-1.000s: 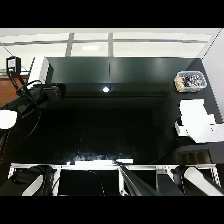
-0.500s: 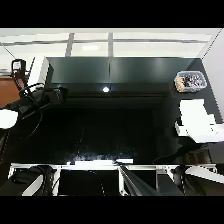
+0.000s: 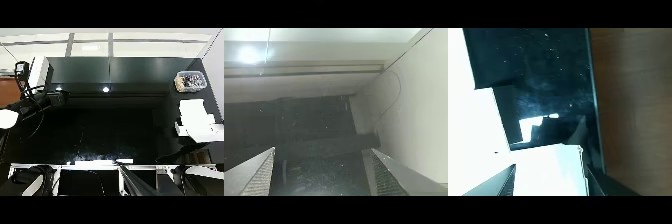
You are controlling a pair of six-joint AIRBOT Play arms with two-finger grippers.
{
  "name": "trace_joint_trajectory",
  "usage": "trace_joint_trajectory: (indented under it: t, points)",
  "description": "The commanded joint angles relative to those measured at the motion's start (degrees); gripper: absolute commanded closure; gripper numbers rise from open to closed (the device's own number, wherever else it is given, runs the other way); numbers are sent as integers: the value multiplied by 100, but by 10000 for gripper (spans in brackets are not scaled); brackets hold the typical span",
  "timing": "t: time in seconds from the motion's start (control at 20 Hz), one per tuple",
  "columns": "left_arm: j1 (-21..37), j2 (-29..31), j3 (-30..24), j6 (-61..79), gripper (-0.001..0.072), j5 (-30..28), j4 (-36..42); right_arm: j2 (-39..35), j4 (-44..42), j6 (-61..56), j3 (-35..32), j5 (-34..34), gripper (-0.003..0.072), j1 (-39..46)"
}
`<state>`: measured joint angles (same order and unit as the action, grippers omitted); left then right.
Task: Fold the box and place the chain.
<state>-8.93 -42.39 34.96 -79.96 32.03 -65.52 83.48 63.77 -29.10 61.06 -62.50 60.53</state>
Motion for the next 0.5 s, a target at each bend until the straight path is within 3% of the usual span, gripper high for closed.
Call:
trace_joint_trajectory:
  t: [0.0,0.15,0.25,0.45]
  points:
    - [0,0,2,0,1,20,2,42,-81,125,7,-243,202,7]
    - [0,0,2,2,1,20,0,39,-50,-81,7,-444,208,4]
    - [0,0,2,2,1,20,0,37,-48,-157,7,-577,629,4]
    - [0,0,2,2,1,20,0,-9,-142,-450,7,-907,629,-22]
